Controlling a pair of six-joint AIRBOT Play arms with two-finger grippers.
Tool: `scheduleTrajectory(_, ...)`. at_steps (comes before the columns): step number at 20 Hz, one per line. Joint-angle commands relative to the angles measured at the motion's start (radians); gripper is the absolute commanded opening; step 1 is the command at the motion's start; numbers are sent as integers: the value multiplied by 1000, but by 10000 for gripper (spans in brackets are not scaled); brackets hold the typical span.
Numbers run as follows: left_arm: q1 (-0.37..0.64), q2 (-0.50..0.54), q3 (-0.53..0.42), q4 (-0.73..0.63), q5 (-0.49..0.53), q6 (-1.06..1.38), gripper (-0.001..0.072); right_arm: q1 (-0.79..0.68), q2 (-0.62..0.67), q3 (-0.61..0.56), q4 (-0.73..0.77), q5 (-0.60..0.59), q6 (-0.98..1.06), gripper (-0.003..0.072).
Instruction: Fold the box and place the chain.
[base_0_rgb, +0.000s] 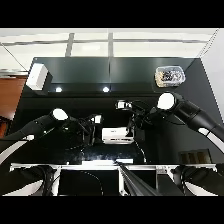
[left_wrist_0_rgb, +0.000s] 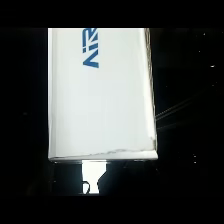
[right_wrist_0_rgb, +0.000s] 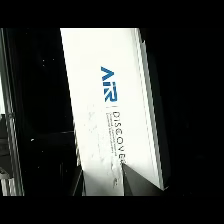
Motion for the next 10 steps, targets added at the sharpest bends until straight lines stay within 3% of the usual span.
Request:
scheduleTrajectory(1, -1, -1, 0, 0, 0, 1, 329, 1, 0, 0, -4, 10, 8, 245)
scheduleTrajectory(10, -1, -1, 0, 0, 0, 1, 330, 2, 0, -1, -8, -4, 25, 246)
